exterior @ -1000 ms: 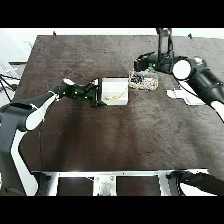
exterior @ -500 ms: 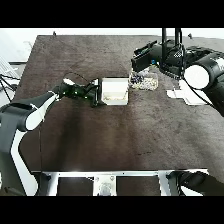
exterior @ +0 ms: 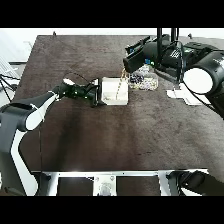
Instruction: Fold the box and place the chain.
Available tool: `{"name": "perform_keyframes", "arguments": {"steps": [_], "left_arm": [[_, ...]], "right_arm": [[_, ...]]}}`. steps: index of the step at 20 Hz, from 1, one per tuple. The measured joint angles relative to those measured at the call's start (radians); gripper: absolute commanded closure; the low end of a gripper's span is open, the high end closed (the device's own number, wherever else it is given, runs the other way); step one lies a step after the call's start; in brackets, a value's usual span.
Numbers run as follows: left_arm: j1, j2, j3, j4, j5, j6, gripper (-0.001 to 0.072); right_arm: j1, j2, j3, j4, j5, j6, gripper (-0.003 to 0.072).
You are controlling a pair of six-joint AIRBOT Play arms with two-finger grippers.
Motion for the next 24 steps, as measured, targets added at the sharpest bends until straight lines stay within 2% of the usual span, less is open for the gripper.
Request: {"name": "perform_keyframes", "arguments": {"steps": [8,13,19,20,21,22,24], "left_arm": [[0.000,0.000,0.000,0.000,-0.005,0.000,0.0260],[0.000,0.000,0.000,0.001,-0.006,0.000,0.0260],[0.000,0.000,0.000,0.001,-0.013,0.000,0.0260],[0.000,0.000,0.000,0.001,-0.013,0.000,0.0260],[0.000,0.000,0.000,0.001,-0.014,0.000,0.0260],[0.000,0.000,0.000,0.001,-0.014,0.000,0.0259],[0.000,0.000,0.000,0.001,-0.014,0.000,0.0259]], "right_arm": [[0.030,-0.062,-0.060,0.001,-0.006,0.086,0.0682],[0.030,-0.184,-0.129,0.001,-0.138,0.145,0.0682],[0.013,-0.383,-0.196,0.003,-0.243,0.228,0.0675],[0.005,-0.417,-0.201,0.005,-0.254,0.243,0.0547],[-0.004,-0.445,-0.205,0.006,-0.263,0.263,0.0358],[-0.012,-0.462,-0.208,0.007,-0.271,0.276,0.0297],[-0.023,-0.462,-0.210,0.011,-0.282,0.298,0.0301]]}}
